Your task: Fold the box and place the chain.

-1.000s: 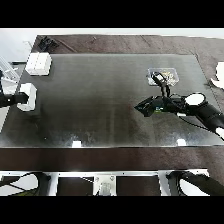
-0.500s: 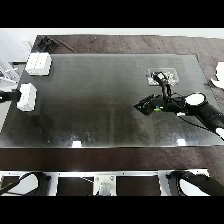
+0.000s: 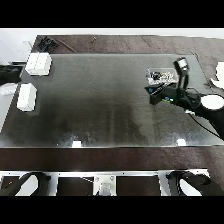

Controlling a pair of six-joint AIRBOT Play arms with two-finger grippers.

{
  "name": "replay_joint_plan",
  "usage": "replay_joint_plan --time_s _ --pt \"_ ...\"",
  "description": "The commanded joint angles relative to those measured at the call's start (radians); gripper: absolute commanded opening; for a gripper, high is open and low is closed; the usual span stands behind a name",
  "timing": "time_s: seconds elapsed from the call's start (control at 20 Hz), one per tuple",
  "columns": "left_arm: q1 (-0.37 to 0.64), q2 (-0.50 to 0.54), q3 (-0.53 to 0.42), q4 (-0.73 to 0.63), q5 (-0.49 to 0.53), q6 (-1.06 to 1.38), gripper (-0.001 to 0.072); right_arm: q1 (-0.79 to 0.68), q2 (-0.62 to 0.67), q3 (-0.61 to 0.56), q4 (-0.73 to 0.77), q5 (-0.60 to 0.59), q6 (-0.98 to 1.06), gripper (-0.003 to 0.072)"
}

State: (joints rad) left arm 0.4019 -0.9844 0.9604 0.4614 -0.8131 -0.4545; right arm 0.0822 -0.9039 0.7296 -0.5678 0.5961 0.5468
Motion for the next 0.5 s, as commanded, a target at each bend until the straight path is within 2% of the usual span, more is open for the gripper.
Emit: replay_joint_plan --time_s 0.0,0.05,0.3,0.4,0.45 --pt "-0.175 0.008 -0.053 -0.031 0.095 0.098 0.0013 0.0 0.143 -0.054 -0.01 -0.111 0.0 0.0008" --pt "-0.235 0.008 -0.084 -0.026 0.161 0.098 0.0013 0.0 0.177 -0.085 -0.012 -0.126 0.0 0.0008" --pt "-0.54 0.008 -0.305 -0.029 0.615 0.203 0.0013 0.0 0.306 -0.282 -0.011 -0.221 0.026 0.0008" --pt "-0.63 0.008 -0.405 -0.039 0.771 0.2 0.0013 0.0 0.349 -0.37 -0.011 -0.261 0.026 0.0007" --pt "-0.662 0.008 -0.444 -0.048 0.817 0.2 0.0013 0.0 0.366 -0.41 -0.01 -0.288 0.026 0.0007"
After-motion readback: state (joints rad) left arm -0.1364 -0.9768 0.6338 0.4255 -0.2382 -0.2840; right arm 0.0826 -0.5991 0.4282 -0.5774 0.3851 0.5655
